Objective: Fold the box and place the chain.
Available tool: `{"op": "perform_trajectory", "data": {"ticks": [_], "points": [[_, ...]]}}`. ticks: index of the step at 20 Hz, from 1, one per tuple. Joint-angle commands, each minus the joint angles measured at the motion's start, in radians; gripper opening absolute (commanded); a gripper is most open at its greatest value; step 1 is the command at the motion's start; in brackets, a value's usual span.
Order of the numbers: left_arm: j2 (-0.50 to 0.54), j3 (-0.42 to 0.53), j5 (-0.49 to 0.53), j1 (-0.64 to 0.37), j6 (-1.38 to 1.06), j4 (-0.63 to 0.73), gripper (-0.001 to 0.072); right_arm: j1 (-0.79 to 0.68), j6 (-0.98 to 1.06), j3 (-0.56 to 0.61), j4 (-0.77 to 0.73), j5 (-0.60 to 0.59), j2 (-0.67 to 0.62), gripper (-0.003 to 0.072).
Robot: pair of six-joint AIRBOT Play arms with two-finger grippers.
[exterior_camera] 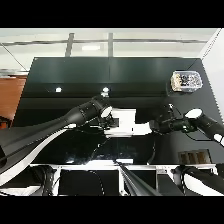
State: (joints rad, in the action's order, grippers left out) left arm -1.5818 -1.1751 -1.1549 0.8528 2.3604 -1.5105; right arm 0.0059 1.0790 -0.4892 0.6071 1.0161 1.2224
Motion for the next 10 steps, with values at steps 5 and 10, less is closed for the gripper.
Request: {"op": "perform_trajectory", "data": {"ticks": [5, 10], "points": [[0.001, 0.000, 0.002, -0.001, 0.000, 0.000, 0.0032, 0.015, -0.056, -0.138, -0.080, 0.159, 0.014, 0.0620], [0.001, 0.000, 0.002, -0.001, 0.000, 0.001, 0.0032, 0.089, -0.024, -0.147, -0.108, 0.152, 0.014, 0.0574]]}}
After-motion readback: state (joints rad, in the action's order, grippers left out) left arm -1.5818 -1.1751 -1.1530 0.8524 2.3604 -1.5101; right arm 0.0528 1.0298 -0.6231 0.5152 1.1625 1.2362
